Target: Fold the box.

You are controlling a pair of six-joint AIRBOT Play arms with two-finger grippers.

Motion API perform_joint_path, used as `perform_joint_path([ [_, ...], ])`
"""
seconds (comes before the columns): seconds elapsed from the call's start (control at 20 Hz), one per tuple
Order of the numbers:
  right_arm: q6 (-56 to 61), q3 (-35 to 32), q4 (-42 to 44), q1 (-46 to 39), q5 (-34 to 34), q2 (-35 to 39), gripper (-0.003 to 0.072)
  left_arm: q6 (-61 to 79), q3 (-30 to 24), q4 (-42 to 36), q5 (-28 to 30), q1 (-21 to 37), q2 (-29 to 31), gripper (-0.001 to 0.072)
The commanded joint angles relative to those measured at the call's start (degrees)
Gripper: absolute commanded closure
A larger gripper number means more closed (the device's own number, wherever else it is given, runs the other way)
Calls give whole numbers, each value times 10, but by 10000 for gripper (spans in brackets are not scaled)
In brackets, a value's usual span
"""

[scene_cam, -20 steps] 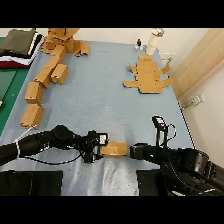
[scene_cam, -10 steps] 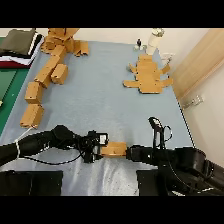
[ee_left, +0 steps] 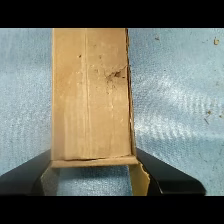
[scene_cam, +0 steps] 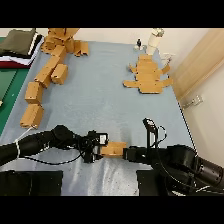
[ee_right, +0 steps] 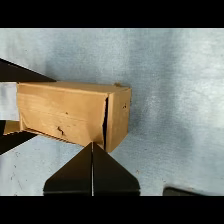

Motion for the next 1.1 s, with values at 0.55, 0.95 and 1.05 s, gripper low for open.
perform_joint_path([
  [0.55, 0, 0, 2, 0, -3, -17, 683, 0, 0, 0, 0, 0, 0, 176],
  [0.95, 0, 95, -50, -1, -87, 28, 683, 0, 0, 0, 1, 0, 0, 177],
  [1.05, 22, 147, -155, -1, -201, 46, 683, 0, 0, 0, 1, 0, 0, 176],
])
